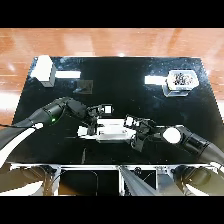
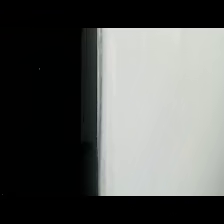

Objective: Fold the box and place the chain.

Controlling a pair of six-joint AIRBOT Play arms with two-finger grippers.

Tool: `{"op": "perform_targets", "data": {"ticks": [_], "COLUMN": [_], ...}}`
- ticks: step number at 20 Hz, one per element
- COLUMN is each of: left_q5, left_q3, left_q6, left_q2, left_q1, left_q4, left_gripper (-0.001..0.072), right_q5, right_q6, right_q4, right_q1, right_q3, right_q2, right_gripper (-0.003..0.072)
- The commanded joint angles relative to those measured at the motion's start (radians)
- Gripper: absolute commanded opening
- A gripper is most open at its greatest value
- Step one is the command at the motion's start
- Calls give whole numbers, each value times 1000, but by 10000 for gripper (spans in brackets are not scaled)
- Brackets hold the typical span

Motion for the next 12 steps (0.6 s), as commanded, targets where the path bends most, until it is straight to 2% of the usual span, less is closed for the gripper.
{"op": "perform_targets", "data": {"ticks": [1, 12], "left_q5": [0, 0], "left_q3": [0, 0], "left_q6": [0, 0], "left_q2": [-1, -1], "left_q1": [0, 0], "left_q4": [0, 0], "left_gripper": [20, 20], "right_q5": [-79, -109], "right_q6": [17, 17], "right_q4": [0, 0], "right_q1": [2, 2], "right_q3": [0, 0], "right_q2": [6, 37], "right_gripper": [713, 713]}}
